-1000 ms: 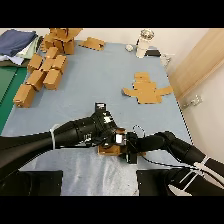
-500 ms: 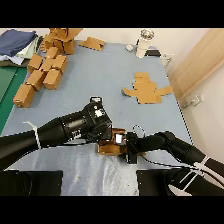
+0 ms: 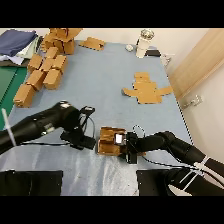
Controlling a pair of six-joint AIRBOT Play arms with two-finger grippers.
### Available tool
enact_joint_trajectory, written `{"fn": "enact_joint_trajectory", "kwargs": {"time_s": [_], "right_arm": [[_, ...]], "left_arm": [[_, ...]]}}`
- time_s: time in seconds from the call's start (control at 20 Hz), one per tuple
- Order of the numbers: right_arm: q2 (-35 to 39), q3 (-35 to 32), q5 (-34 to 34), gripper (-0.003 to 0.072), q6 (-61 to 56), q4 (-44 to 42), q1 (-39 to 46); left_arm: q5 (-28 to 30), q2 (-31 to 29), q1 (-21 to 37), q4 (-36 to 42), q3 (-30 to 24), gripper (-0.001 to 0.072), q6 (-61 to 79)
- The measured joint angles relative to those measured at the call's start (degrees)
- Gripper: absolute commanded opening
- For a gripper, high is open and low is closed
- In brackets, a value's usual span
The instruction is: Fold the box.
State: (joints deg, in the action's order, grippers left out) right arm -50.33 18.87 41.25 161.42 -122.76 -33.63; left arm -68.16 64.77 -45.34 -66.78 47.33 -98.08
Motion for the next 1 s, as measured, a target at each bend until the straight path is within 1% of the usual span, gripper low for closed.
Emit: {"fn": "enact_joint_trajectory", "kwargs": {"time_s": [0.1,0.15,0.2,0.25,0.35,0.5,0.65,0.85,1.0], "right_arm": [[0.0,0.0,0.0,0.0489,0.0,0.0,0.0],[0.0,0.0,0.0,0.0489,0.0,0.02,0.0],[0.0,0.0,0.0,0.0489,0.0,0.0,0.0],[0.0,0.0,0.0,0.0489,0.0,0.0,0.0],[0.0,0.0,0.0,0.0489,0.0,0.0,0.0],[0.0,0.0,0.0,0.0489,0.0,0.02,0.0],[0.0,0.0,0.0,0.0489,0.0,0.02,0.0],[0.0,0.0,0.0,0.0489,0.0,0.02,0.0],[0.0,0.0,0.0,0.0489,0.0,0.02,0.0]], "left_arm": [[2.4,-1.88,6.69,9.05,-4.52,0.0015,20.44],[3.26,-2.32,8.9,11.98,-5.9,0.0017,29.14],[3.85,-2.64,10.6,14.34,-6.93,0.027,37.0],[4.72,-2.78,11.93,16.09,-7.72,0.0691,44.24],[6.49,-2.82,13.55,18.45,-8.66,0.0693,53.96],[9.97,-2.4,14.62,19.06,-10.05,0.0694,62.29],[15.61,-2.32,14.99,20.41,-13.07,0.0694,73.57],[20.81,-3.02,14.53,28.79,-17.79,0.0694,93.79],[22.36,-3.19,14.36,35.67,-20.09,0.0694,103.06]]}}
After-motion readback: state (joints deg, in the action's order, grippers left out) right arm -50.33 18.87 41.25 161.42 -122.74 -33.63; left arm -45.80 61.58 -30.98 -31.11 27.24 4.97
